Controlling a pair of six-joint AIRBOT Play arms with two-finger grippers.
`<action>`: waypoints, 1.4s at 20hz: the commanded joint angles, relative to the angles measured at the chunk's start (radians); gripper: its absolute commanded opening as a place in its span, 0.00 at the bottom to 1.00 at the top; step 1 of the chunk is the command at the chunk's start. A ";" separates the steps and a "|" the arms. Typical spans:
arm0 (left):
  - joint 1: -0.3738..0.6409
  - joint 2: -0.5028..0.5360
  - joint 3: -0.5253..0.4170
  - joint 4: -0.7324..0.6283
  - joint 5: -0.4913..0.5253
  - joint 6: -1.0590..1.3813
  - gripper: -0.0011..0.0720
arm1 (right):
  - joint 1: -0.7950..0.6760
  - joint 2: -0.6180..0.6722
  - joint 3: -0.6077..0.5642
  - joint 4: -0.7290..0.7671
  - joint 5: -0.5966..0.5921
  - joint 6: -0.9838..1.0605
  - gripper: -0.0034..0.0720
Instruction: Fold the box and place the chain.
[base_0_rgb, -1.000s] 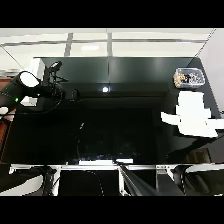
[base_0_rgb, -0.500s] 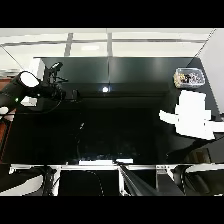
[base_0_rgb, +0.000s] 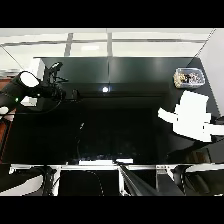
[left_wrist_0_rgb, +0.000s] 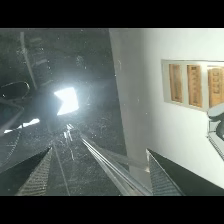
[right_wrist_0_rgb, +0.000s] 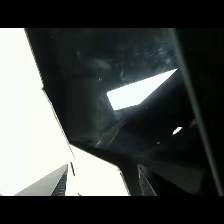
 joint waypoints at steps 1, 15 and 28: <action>0.001 0.000 0.001 0.000 0.001 0.000 0.97 | -0.006 0.002 -0.008 0.007 0.025 -0.001 0.67; 0.001 -0.001 0.001 0.003 0.002 0.000 0.97 | -0.137 0.050 -0.113 0.054 -0.022 -0.001 0.67; 0.001 0.000 0.001 0.003 -0.009 0.063 0.97 | 0.022 0.185 -0.121 0.252 -0.011 -0.064 0.07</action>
